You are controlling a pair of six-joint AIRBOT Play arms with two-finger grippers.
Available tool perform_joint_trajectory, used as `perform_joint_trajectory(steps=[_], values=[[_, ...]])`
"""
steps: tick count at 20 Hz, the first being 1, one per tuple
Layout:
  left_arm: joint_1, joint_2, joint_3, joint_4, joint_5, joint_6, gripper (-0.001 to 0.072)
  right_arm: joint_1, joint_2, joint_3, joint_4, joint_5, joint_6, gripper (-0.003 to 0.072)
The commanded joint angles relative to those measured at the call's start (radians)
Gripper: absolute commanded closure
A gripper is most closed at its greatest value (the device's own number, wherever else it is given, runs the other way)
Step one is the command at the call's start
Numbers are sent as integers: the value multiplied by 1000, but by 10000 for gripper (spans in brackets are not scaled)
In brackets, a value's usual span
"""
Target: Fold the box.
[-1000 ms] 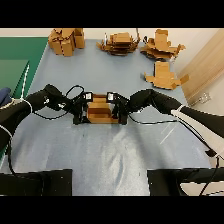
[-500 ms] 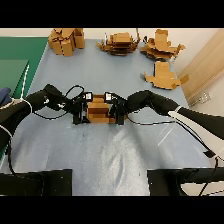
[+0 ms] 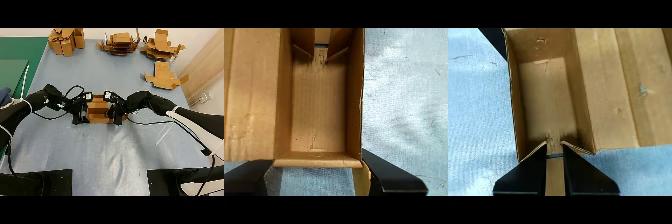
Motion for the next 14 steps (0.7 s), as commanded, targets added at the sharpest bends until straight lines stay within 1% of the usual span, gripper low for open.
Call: perform_joint_trajectory(steps=[1,2,4,5,8,9,10,14], values=[[-1,-1,0,-2,0,-1,642,2,-10,1,22,-12,0,481],[0,-1,0,-2,0,-1,642,5,-13,1,22,-11,0,370],[-1,-1,0,-2,0,-2,642,11,-20,2,21,-1,0,239],[-1,-1,0,-2,0,-2,642,13,-23,2,21,0,0,197],[-1,-1,0,-2,0,-2,642,13,-23,2,21,4,0,197],[-1,-1,0,-2,-1,-2,642,13,-24,2,21,4,0,173],[-1,-1,0,-2,0,-2,642,13,-24,2,21,8,0,90],[-1,-1,0,-2,-1,-2,642,13,-23,2,20,12,1,88]])
